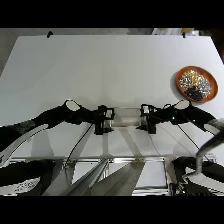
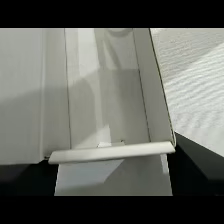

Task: Fold the box and place the chain.

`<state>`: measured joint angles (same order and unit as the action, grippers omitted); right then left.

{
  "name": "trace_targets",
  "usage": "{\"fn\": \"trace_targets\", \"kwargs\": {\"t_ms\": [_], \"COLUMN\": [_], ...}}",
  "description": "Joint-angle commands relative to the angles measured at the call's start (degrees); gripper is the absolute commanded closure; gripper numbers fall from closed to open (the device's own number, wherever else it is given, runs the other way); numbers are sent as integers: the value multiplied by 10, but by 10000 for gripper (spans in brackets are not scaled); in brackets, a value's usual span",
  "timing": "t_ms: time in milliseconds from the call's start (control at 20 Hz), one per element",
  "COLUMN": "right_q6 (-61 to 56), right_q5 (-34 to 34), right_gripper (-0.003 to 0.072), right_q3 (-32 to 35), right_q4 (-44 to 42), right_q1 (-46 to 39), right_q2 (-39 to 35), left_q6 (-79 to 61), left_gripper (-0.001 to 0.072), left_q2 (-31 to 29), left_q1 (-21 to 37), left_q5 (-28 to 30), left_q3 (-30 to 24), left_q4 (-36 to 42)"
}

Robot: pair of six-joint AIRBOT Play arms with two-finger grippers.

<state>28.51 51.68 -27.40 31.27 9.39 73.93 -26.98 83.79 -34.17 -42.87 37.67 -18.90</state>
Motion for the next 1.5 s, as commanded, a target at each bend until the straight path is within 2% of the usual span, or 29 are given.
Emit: {"fn": "trace_targets", "kwargs": {"t_ms": [0, 100, 150, 250, 350, 400, 1450], "right_q6": [0, 0, 0, 0, 0, 0, -1], "right_q5": [0, 0, 0, 0, 0, 0, 0], "right_gripper": [279, 279, 279, 279, 279, 279, 279], "right_q3": [0, 0, 0, 0, 0, 0, 0], "right_q4": [0, 0, 0, 0, 0, 0, -1], "right_q1": [0, 0, 0, 0, 0, 0, 0], "right_q2": [0, 0, 0, 0, 0, 0, 0], "left_q6": [0, -1, -1, -1, -1, -1, 0], "left_gripper": [8, 10, 35, 283, 432, 453, 453], "left_q2": [11, 15, 15, 15, 15, 15, 15], "left_q1": [-2, -3, -3, -3, -3, -3, -3], "left_q5": [7, 7, 7, 8, 17, 21, 23], "left_q3": [0, 0, 0, 0, 0, 0, 0], "left_q4": [12, 17, 17, 17, 17, 17, 15]}}
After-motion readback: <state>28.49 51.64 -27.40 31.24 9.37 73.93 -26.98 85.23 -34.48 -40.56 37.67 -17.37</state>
